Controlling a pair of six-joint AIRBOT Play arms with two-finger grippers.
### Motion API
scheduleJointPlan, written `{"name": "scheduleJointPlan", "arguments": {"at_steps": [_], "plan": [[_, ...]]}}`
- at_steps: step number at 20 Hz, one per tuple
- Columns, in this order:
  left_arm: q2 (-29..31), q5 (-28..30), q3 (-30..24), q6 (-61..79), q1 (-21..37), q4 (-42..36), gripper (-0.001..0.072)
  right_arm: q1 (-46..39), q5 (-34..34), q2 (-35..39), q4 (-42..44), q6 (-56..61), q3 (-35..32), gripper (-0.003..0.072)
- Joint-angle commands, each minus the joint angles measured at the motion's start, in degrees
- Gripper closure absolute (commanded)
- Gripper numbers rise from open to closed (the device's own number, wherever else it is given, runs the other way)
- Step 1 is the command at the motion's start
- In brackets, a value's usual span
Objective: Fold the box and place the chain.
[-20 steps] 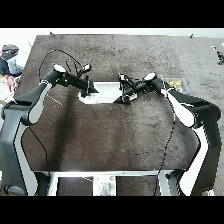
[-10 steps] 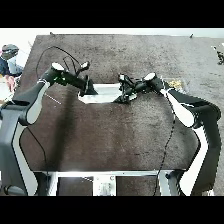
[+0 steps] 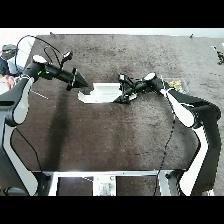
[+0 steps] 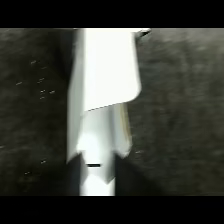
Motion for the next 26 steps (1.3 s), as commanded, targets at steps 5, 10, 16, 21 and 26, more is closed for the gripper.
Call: {"name": "scheduleJointPlan", "arguments": {"at_steps": [5, 10, 16, 21, 26], "plan": [[0.0, -0.4, -0.3, -1.4, -4.2, 5.2, 0.0698, 0.0, 0.0, 0.0, 0.0, -0.1, 0.0, 0.0223], [0.0, 7.4, -0.3, -1.4, -6.4, 4.0, 0.0698, 0.0, 0.0, 0.0, 0.0, -0.1, 0.0, 0.0223], [0.0, 16.2, -0.3, -1.4, -6.4, -2.1, 0.0699, 0.0, 0.0, 0.0, 0.0, -0.1, 0.0, 0.0223], [-0.1, 19.4, -0.5, -1.5, -6.5, -1.7, 0.0698, 0.0, 0.0, 0.0, 0.0, -0.1, 0.0, 0.0223], [-0.1, 21.8, -5.5, -1.0, -6.5, -1.8, 0.0698, 0.0, 0.0, 0.0, 0.0, -0.1, 0.0, 0.0223]]}}
